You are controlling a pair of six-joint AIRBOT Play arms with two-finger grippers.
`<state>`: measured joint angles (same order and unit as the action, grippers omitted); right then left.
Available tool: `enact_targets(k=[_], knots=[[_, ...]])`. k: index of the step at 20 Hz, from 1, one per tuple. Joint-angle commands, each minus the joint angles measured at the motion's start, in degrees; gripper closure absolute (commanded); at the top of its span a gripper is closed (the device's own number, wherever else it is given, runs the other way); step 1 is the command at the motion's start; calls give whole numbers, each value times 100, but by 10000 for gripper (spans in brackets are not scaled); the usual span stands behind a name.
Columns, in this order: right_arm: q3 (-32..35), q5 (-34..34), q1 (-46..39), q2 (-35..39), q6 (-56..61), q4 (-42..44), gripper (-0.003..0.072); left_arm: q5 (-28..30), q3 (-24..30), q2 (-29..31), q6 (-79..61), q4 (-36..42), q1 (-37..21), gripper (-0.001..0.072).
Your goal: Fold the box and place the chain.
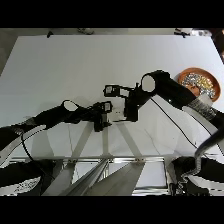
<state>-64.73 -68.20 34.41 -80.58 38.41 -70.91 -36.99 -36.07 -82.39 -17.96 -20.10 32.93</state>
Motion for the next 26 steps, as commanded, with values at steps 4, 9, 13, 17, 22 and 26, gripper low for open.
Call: enact_targets(k=[4,9,13,17,22,26], knots=[[201,173,4,2,79,31,469,-11,0,4,-4,-7,2,557],[210,146,109,2,79,44,468,-13,0,4,-4,-7,2,557],[289,120,146,4,81,46,446,-11,0,4,-4,-7,2,557],[286,345,129,271,76,66,318,-11,0,4,-4,-7,2,557],[286,494,9,804,81,162,323,-11,0,4,-4,-7,2,557],[293,470,-197,1443,566,284,675,-11,0,4,-4,-7,2,557]])
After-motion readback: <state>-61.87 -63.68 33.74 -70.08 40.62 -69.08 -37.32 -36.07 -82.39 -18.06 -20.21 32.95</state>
